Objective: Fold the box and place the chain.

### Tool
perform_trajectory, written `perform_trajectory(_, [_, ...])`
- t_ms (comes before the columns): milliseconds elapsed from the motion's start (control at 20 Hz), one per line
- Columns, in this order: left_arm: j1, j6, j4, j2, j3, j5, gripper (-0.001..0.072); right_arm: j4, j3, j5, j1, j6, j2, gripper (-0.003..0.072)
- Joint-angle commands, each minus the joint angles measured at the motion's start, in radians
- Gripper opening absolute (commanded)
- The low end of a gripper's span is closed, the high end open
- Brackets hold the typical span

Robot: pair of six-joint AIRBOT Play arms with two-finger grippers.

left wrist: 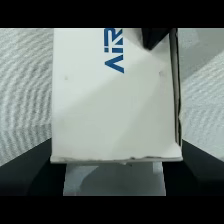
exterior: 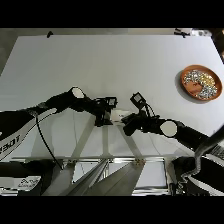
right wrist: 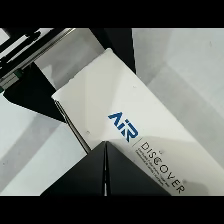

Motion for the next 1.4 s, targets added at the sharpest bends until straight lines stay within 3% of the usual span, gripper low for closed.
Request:
perform_trajectory(0, [0.001, 0.002, 0.000, 0.001, 0.001, 0.000, 0.0366, 0.000, 0.011, -0.103, 0.000, -0.008, 0.063, 0.0007])
perform_trajectory(150, [0.001, 0.002, 0.000, 0.001, 0.001, 0.000, 0.0366, -0.007, 0.047, -0.094, -0.026, -0.006, 0.161, 0.0007])
perform_trajectory(250, [0.001, 0.002, 0.001, 0.001, 0.001, 0.000, 0.0366, -0.010, 0.081, 0.009, -0.074, 0.021, 0.224, 0.0008])
perform_trajectory(400, [0.001, 0.002, 0.000, 0.001, 0.001, 0.000, 0.0366, -0.147, 0.152, 0.308, -0.220, 0.261, 0.268, 0.0008])
perform_trajectory(600, [0.001, 0.002, 0.000, 0.001, 0.001, 0.000, 0.0366, -0.520, 0.217, 0.818, -0.446, 0.548, 0.268, 0.0008])
perform_trajectory(750, [0.001, 0.002, 0.001, 0.001, 0.001, 0.000, 0.0366, -0.796, 0.217, 1.044, -0.572, 0.640, 0.262, 0.0008])
perform_trajectory(850, [0.001, 0.002, 0.000, 0.001, 0.001, 0.000, 0.0366, -0.848, 0.217, 1.089, -0.639, 0.641, 0.262, 0.0009])
perform_trajectory(1050, [0.000, 0.002, -0.047, 0.001, 0.001, -0.006, 0.0364, -0.815, 0.217, 1.043, -0.671, 0.642, 0.262, 0.0009])
perform_trajectory(1100, [0.001, 0.002, -0.069, 0.001, 0.001, -0.007, 0.0316, -0.797, 0.217, 1.017, -0.671, 0.649, 0.262, 0.0009])
perform_trajectory(1200, [0.003, 0.000, -0.071, 0.009, 0.001, -0.008, 0.0013, -0.746, 0.217, 0.972, -0.671, 0.651, 0.262, 0.0009])
perform_trajectory(1350, [0.018, -0.121, -0.058, 0.067, 0.001, -0.008, 0.0004, -0.706, 0.217, 0.928, -0.671, 0.651, 0.262, 0.0009])
